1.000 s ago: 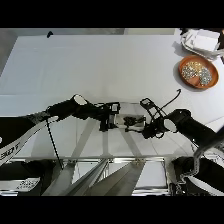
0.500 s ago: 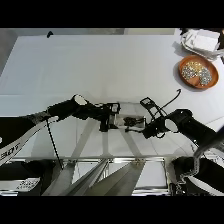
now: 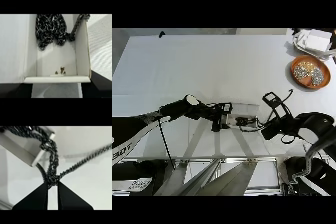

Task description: Fold the box and place the chain.

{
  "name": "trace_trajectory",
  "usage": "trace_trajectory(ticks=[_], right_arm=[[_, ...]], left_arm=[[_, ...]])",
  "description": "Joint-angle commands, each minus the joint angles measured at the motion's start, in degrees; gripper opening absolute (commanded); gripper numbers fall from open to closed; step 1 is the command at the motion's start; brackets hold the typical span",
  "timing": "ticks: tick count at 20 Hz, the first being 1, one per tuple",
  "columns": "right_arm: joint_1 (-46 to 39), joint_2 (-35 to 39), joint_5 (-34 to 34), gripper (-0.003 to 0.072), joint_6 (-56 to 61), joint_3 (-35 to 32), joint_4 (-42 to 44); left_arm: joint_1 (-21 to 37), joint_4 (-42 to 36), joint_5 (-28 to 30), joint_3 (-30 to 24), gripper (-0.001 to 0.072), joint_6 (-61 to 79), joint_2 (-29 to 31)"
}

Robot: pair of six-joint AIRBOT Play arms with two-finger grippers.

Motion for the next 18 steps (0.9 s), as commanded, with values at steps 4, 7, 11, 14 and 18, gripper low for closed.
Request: trace_trajectory(ticks=[4,7,11,14,18], right_arm=[[0.02,4.48,0.79,0.001,-0.5,14.8,2.03],[0.02,4.46,-2.36,0.001,-0.55,19.04,3.67],[0.02,4.13,-7.41,0.001,-4.33,19.74,12.33],[0.02,2.45,-7.02,0.001,-5.92,19.74,14.86],[0.02,-3.15,-1.95,0.0011,-6.08,19.67,14.82]], left_arm=[[0.02,0.0,0.04,0.07,0.0332,-0.02,0.02],[0.04,0.0,0.02,0.07,0.0332,-0.02,0.02],[0.02,-0.02,0.04,0.07,0.0332,-0.02,0.02],[0.02,0.0,0.04,0.07,0.0332,-0.02,0.02],[0.04,0.0,0.04,0.07,0.0332,0.0,0.02]])
